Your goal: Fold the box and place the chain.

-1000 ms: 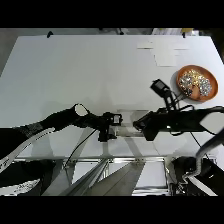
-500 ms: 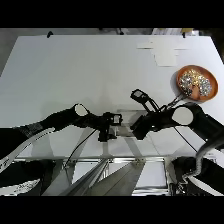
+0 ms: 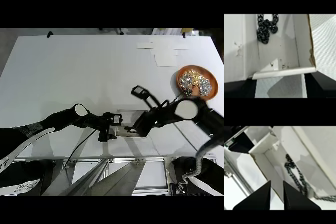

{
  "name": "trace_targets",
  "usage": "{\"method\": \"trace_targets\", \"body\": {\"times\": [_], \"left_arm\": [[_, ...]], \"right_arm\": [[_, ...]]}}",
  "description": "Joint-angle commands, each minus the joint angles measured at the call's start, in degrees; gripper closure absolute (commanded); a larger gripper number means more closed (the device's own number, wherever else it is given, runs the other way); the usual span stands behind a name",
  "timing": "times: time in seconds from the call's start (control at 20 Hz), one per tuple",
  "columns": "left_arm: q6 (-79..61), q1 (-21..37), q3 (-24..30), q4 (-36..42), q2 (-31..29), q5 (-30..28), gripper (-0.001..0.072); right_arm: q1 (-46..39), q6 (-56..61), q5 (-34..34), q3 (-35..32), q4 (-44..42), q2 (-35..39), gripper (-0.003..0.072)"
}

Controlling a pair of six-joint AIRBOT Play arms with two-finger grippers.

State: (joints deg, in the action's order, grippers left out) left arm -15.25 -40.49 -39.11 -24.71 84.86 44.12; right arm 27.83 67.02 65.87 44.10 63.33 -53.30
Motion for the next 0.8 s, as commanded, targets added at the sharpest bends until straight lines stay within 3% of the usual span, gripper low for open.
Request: {"method": "trace_targets", "body": {"times": [0.0, 0.05, 0.15, 0.35, 0.4, 0.5, 0.65, 0.75], "left_arm": [[0.0, 0.0, -0.1, 0.0, 0.0, 0.0, 0.057], [0.0, 0.0, -0.1, 0.0, 0.0, 0.0, 0.057], [0.0, 0.0, -0.1, 0.0, 0.0, 0.0, 0.057], [0.0, 0.0, -0.1, 0.0, 0.0, 0.0, 0.057], [0.0, 0.0, -0.1, 0.0, 0.0, 0.0, 0.057], [0.0, 0.0, -0.1, 0.0, 0.0, 0.0, 0.057], [0.0, 0.0, -0.1, 0.0, 0.0, 0.0, 0.057], [0.0, 0.0, -0.1, 0.0, 0.0, 0.0, 0.057]], "right_arm": [[-7.6, 3.7, 7.2, 5.2, 9.9, 3.0, 0.0532], [-10.2, 5.0, 7.0, 5.2, 12.9, 3.3, 0.0533], [-15.9, 10.1, 5.2, 4.6, 16.6, 2.3, 0.0669], [-22.9, 11.3, -0.8, 1.8, 17.0, -1.7, 0.0669], [-23.6, 11.7, -2.3, 1.8, 17.5, -3.4, 0.0646], [-24.0, 11.7, -4.5, 1.8, 18.0, -7.1, 0.0393], [-24.0, 12.8, -5.6, 1.8, 20.3, -12.5, 0.0394], [-24.0, 12.8, -5.7, 1.8, 20.8, -15.0, 0.0454]]}}
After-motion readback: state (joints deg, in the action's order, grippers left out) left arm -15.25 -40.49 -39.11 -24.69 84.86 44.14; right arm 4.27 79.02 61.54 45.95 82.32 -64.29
